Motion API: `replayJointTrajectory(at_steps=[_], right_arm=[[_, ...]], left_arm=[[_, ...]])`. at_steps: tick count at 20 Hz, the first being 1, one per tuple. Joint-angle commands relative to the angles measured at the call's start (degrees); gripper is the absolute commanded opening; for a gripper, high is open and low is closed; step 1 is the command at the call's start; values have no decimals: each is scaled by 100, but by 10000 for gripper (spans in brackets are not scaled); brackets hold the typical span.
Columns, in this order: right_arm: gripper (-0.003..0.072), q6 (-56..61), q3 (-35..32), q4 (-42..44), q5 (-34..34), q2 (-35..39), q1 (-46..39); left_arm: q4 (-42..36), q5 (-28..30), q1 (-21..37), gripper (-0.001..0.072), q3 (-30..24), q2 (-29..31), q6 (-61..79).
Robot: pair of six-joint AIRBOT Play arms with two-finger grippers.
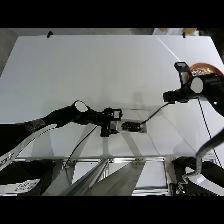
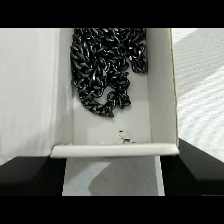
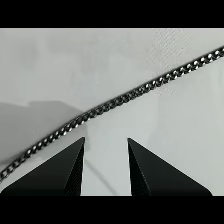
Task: Fold the box and place the chain.
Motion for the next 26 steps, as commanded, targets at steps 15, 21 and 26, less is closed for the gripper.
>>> replayJointTrajectory(at_steps=[15, 21, 26], right_arm=[[23, -109, -55, 4, -363, -1191, -92], [23, -361, -55, -17, 455, -188, 208], [23, -197, -55, -15, 1274, 1353, 1185]], left_arm=[[2, 2, 4, 253, 2, 2, 0], [2, 2, 4, 253, 2, 2, 0], [2, 0, 4, 253, 2, 2, 0]])
